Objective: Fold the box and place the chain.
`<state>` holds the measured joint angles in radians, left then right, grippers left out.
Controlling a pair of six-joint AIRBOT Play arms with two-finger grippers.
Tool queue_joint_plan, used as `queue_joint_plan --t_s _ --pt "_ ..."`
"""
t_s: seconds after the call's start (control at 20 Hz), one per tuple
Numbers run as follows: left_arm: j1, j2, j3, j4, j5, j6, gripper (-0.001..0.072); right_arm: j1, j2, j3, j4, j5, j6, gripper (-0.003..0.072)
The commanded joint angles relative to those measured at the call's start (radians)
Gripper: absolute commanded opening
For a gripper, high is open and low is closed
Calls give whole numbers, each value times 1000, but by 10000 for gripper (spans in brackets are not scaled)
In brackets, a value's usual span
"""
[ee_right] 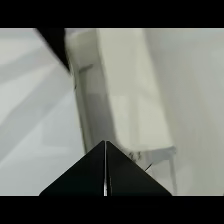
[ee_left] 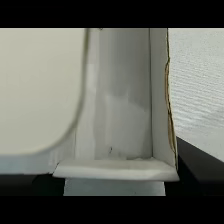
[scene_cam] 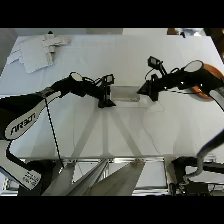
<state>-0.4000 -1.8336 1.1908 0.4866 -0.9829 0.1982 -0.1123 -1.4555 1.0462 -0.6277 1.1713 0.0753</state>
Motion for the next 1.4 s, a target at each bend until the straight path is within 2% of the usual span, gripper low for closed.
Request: queue_joint_plan --t_s 0.0,0.35,0.6,0.85,1.05,1.25,1.35 --pt "0 0 0 1 -1 0 337 1 -2 1 140 -148 32 15" --pt "0 0 0 1 0 3 337 1 -82 1 139 -292 87 15" --pt "0 0 0 1 0 3 337 9 -179 1 97 -273 140 15" --pt "0 0 0 1 -1 3 337 72 -194 1 50 -266 146 15" --pt "0 0 0 1 -1 3 337 68 -143 1 54 -254 147 15" --pt "0 0 0 1 -1 3 337 28 1 1 43 -248 146 15" --pt "0 0 0 1 -1 3 337 -1 83 1 -23 -215 146 14"
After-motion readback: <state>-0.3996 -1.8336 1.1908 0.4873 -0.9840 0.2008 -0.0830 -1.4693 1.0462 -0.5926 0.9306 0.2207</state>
